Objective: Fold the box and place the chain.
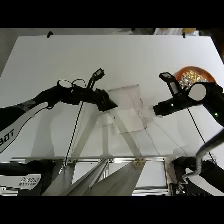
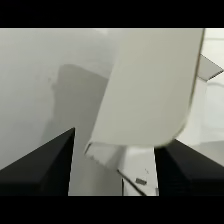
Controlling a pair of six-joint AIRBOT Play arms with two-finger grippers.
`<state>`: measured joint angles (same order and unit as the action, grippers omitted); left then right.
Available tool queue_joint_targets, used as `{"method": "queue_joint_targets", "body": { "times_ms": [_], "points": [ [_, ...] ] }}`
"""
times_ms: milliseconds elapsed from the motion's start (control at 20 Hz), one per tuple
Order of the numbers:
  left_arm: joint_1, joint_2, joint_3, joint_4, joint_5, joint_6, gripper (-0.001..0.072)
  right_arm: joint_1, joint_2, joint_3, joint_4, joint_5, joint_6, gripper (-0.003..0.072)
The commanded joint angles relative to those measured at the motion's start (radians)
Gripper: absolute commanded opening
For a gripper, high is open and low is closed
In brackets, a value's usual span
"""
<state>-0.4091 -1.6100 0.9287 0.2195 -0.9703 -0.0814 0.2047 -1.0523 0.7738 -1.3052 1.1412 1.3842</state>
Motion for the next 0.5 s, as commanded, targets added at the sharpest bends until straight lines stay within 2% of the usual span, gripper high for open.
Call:
{"method": "queue_joint_targets", "body": {
  "times_ms": [0,50,100,150,200,300,400,450],
  "points": [
    [-0.035,-0.016,0.005,-0.032,0.055,0.059,0.0483,0.001,0.001,0.000,0.000,0.003,0.001,0.0011],
    [-0.035,-0.016,0.005,-0.032,0.055,0.059,0.0459,0.001,0.001,0.000,0.000,0.003,0.000,0.0011],
    [-0.034,-0.015,0.005,-0.029,0.054,0.058,0.0329,0.001,0.001,0.000,0.000,0.003,0.000,0.0011],
    [-0.033,-0.015,0.005,-0.024,0.054,0.058,0.0150,0.001,0.001,0.000,0.000,0.003,0.000,0.0011],
    [-0.033,-0.015,0.005,-0.023,0.054,0.058,0.0128,0.001,0.001,0.000,0.000,0.003,0.000,0.0011],
    [-0.033,-0.014,0.005,-0.021,0.054,0.060,0.0007,0.001,0.001,0.000,0.001,0.004,0.000,0.0011],
    [-0.033,-0.013,0.005,-0.019,0.048,0.087,0.0006,0.001,0.001,0.000,0.007,0.013,0.000,0.0013],
    [-0.034,-0.011,0.006,-0.017,0.041,0.103,0.0005,0.001,0.001,0.000,0.018,0.023,0.000,0.0063]
  ]
}}
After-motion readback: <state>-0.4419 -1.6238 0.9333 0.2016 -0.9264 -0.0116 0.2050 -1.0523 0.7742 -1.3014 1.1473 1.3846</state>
